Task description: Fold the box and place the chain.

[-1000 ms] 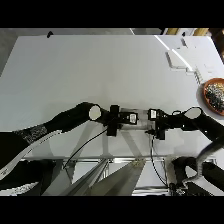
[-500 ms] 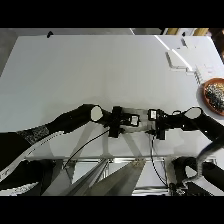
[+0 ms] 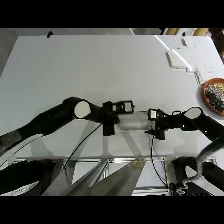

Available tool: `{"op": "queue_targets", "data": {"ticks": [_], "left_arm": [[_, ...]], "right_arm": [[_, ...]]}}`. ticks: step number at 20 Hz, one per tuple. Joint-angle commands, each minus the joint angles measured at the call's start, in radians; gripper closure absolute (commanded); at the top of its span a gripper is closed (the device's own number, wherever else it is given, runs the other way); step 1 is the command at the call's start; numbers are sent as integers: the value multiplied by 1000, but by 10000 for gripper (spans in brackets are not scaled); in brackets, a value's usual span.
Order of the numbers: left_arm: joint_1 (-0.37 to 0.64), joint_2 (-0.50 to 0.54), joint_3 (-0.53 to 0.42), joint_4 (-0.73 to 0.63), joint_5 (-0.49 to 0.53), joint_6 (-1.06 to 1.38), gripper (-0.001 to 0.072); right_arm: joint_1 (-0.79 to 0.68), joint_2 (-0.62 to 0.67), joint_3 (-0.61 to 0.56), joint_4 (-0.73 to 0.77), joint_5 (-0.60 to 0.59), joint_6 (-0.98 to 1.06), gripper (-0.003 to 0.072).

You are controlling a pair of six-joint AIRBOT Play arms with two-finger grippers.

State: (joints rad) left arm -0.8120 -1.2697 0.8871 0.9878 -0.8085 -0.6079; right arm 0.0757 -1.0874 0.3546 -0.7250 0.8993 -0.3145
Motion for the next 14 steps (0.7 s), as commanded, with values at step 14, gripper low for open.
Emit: {"op": "queue_targets", "data": {"ticks": [14], "left_arm": [[128, -143, -131, -59, 19, -977, 708]], "right_arm": [[0, 1, 0, -1, 2, -1, 389]]}}
